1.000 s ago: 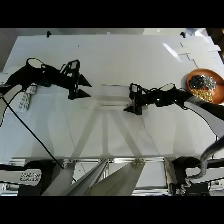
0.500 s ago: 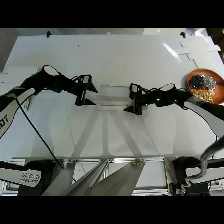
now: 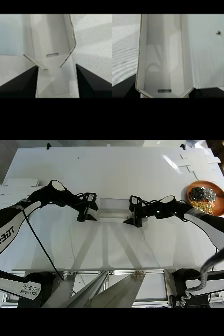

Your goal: Fold the box and place the chain.

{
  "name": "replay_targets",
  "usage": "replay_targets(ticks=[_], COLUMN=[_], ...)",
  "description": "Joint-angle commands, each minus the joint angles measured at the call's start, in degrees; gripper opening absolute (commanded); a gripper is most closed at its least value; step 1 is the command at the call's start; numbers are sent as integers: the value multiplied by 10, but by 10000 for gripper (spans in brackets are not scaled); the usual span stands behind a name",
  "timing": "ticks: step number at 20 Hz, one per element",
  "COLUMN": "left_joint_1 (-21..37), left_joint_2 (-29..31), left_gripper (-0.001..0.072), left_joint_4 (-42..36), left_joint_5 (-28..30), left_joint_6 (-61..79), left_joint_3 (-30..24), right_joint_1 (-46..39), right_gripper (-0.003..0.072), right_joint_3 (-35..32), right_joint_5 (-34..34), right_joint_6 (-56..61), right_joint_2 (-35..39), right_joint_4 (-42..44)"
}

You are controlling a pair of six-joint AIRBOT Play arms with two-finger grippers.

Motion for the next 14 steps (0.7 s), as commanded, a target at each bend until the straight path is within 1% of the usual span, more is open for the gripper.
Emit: replay_targets(ticks=[1, 2, 3, 4, 5, 11, 14], left_joint_1=[-1, -1, -1, -1, -1, -4, -9], left_joint_2=[-1, -1, -1, -1, -1, -1, -1], left_gripper=[485, 474, 393, 288, 276, 275, 275], left_joint_4=[-2, -8, -10, -10, -10, -13, -32], left_joint_5=[-6, -6, -6, -6, -5, 0, 23], left_joint_6=[13, 13, 13, 13, 13, 13, 12], left_joint_3=[0, 0, 0, 0, 0, 0, 0], right_joint_1=[0, 0, 0, 0, 0, 0, 0], right_gripper=[494, 494, 494, 494, 494, 494, 494], right_joint_3=[0, 0, 0, 0, 0, 0, 0], right_joint_5=[-1, -1, -1, 0, -1, -1, -1], right_joint_6=[0, 0, 0, 0, 0, 0, 0], right_joint_2=[0, 0, 0, 0, 0, 0, 0], right_joint_4=[0, 0, 0, 0, 0, 0, 0])
